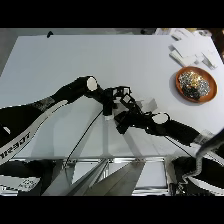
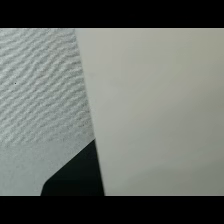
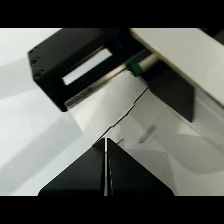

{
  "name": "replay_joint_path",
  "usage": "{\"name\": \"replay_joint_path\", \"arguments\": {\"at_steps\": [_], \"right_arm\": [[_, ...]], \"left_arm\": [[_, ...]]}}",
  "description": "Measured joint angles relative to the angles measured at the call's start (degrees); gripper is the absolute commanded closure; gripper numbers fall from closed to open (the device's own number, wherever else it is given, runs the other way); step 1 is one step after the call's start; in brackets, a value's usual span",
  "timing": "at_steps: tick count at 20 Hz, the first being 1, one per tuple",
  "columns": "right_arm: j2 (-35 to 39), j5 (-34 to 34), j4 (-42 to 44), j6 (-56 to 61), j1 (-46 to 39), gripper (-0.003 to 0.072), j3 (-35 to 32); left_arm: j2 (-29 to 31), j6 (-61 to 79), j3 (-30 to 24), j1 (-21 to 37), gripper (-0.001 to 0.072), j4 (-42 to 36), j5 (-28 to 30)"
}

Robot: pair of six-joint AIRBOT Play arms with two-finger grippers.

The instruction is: Fold the box and place the chain.

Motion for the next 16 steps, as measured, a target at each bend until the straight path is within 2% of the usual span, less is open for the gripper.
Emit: {"name": "replay_joint_path", "arguments": {"at_steps": [8,11,14,16], "right_arm": [[0.0,8.83,1.66,-4.42,0.0,0.0668,0.15],[2.49,11.61,-1.25,-3.17,-1.33,0.0667,0.15],[8.83,14.4,-14.36,5.53,-5.92,0.0667,0.17],[13.51,17.57,-28.63,12.9,-10.23,0.0667,0.17]], "left_arm": [[0.0,-0.02,0.0,0.0,0.0699,0.0,0.0],[0.0,-0.2,0.0,0.0,0.0699,-0.33,-0.09],[0.0,-0.42,0.0,0.0,0.0699,-0.85,-0.26],[-0.02,-0.61,0.0,0.0,0.0699,-1.14,-0.68]]}}
